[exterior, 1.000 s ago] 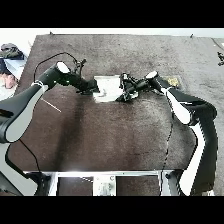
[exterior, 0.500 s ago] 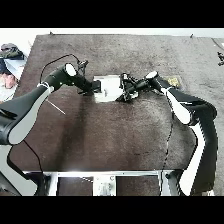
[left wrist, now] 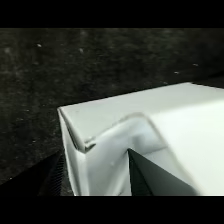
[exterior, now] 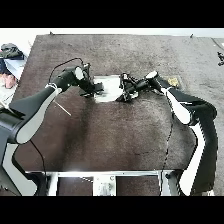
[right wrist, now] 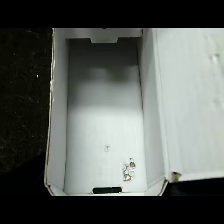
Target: Fold the box and place the chain.
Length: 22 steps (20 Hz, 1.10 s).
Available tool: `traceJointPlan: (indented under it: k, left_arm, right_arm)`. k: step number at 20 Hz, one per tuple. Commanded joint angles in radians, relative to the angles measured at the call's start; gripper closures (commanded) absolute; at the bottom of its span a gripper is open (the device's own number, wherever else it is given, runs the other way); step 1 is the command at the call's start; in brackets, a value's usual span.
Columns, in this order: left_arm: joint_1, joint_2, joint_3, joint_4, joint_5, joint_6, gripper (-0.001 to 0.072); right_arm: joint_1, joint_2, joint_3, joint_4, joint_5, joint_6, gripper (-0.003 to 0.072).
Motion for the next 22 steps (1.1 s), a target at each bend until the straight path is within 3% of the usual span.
traceJointPlan:
  k: [1, 3, 4, 6, 16, 17, 18, 21, 22]
  left_arm:
    - [-0.034, -0.053, 0.097, 0.180, -0.113, -0.128, 0.0297]
    - [-0.057, -0.091, 0.169, 0.254, -0.186, -0.176, 0.0306]
    - [-0.068, -0.109, 0.203, 0.278, -0.212, -0.197, 0.0361]
    - [-0.086, -0.127, 0.243, 0.339, -0.242, -0.248, 0.0363]
    - [-0.092, -0.142, 0.254, 0.399, -0.260, -0.372, 0.0366]
    - [-0.092, -0.147, 0.254, 0.396, -0.263, -0.377, 0.0456]
    - [-0.092, -0.153, 0.254, 0.396, -0.271, -0.380, 0.0608]
    - [-0.092, -0.156, 0.254, 0.388, -0.260, -0.378, 0.0607]
    - [-0.092, -0.156, 0.254, 0.389, -0.259, -0.378, 0.0700]
  right_arm:
    - [0.000, -0.001, 0.001, 0.000, 0.000, 0.000, 0.0307]
    - [0.000, -0.001, 0.001, 0.000, 0.000, 0.000, 0.0308]
    - [0.000, -0.001, 0.001, 0.000, 0.000, 0.000, 0.0307]
    - [0.000, 0.000, 0.001, 0.000, 0.000, 0.000, 0.0308]
    - [0.000, 0.000, 0.001, 0.000, 0.000, 0.000, 0.0308]
    - [0.000, -0.001, 0.001, 0.000, 0.000, 0.000, 0.0308]
    - [0.000, -0.001, 0.001, 0.000, 0.000, 0.000, 0.0308]
    - [0.000, -0.001, 0.001, 0.000, 0.000, 0.000, 0.0308]
    - [0.000, -0.001, 0.001, 0.000, 0.000, 0.000, 0.0308]
